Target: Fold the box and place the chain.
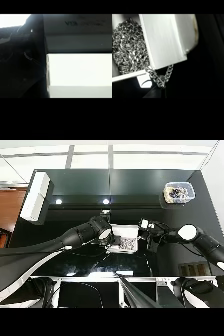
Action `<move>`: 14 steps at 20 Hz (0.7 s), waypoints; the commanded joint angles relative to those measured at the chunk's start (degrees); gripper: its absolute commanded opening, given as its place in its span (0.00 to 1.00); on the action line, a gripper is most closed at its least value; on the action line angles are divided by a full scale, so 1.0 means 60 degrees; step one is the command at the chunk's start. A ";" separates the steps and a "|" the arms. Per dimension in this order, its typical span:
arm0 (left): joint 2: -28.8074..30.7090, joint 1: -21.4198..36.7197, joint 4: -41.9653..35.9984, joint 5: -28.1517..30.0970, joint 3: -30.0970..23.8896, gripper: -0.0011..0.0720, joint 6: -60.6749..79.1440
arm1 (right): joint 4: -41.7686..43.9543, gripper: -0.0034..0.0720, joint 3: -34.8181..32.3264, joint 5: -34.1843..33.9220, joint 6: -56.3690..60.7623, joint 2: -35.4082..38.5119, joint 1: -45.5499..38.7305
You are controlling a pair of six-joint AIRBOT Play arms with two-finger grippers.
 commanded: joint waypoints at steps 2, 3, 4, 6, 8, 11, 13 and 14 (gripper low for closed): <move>0.0004 0.0000 0.0029 -0.0004 0.0004 0.05 -0.0015 | -0.0259 0.06 0.0364 0.1534 0.2025 0.1005 -0.0029; 0.0004 0.0000 0.0029 -0.0004 0.0004 0.05 -0.0015 | -0.0240 0.06 0.0583 0.2033 0.2499 0.1158 -0.0029; 0.0004 -0.0004 0.0029 -0.0004 0.0004 0.05 -0.0015 | -0.0233 0.06 0.0841 0.2535 0.2947 0.1264 -0.0029; 0.0004 -0.0004 0.0029 -0.0007 0.0004 0.05 -0.0015 | -0.0226 0.06 0.1486 0.3537 0.4044 0.1319 -0.0029; 0.0004 -0.0004 0.0026 -0.0007 0.0004 0.05 -0.0015 | -0.0153 0.06 0.2149 0.4320 0.4900 0.1322 -0.0029; 0.0004 -0.0004 0.0022 -0.0007 0.0004 0.05 -0.0015 | 0.0535 0.06 0.3064 0.5085 0.5300 0.1322 -0.0029; 0.0004 -0.0004 0.0022 -0.0007 0.0004 0.05 -0.0015 | 0.1373 0.06 0.3486 0.5286 0.5322 0.1322 -0.0029; 0.0004 -0.0004 0.0022 -0.0007 0.0004 0.05 -0.0015 | 0.1781 0.06 0.3585 0.5275 0.5319 0.1322 -0.0029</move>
